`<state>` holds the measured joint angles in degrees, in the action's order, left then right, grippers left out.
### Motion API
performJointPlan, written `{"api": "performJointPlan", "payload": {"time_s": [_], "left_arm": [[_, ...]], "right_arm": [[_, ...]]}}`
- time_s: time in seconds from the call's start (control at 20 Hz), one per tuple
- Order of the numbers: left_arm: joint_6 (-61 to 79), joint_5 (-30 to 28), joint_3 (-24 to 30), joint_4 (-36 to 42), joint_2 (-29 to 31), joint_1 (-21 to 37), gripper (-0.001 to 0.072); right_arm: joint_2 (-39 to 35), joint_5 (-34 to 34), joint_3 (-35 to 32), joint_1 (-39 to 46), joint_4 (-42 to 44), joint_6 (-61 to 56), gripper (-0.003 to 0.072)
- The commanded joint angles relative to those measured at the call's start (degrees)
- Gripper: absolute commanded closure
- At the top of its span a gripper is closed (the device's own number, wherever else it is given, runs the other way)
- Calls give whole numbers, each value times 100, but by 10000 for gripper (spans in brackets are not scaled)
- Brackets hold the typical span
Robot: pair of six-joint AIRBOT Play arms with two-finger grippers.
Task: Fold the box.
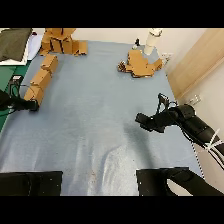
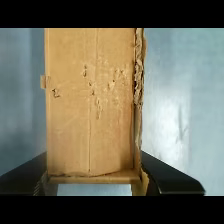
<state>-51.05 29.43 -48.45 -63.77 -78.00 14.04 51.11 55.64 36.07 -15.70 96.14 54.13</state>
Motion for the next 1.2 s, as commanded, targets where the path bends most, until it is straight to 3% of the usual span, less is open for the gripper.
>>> {"api": "performJointPlan", "payload": {"time_s": [0.0,0.2,0.45,0.7,0.75,0.8,0.85,1.15], "left_arm": [[-7,-299,-525,101,-350,-151,254],[-7,-680,-986,101,-603,-146,255],[-4,-376,-1222,166,-1086,-232,255],[-2,-313,-1222,208,-1200,-229,253],[-2,-269,-1222,205,-1200,-227,239],[-4,-219,-1222,208,-1200,-227,65],[-57,-168,-1222,205,-1198,-227,7],[-203,927,-1556,-223,-809,4,6]], "right_arm": [[2,-164,7,-2,15,-4,683],[2,-166,4,-4,83,-4,683],[0,-166,7,-13,192,-2,683],[2,-166,7,-13,232,-4,682],[0,-166,7,-13,232,-2,682],[2,-164,7,-13,232,-4,683],[2,-164,7,-13,232,-2,682],[2,-127,7,-13,396,291,682]]}}
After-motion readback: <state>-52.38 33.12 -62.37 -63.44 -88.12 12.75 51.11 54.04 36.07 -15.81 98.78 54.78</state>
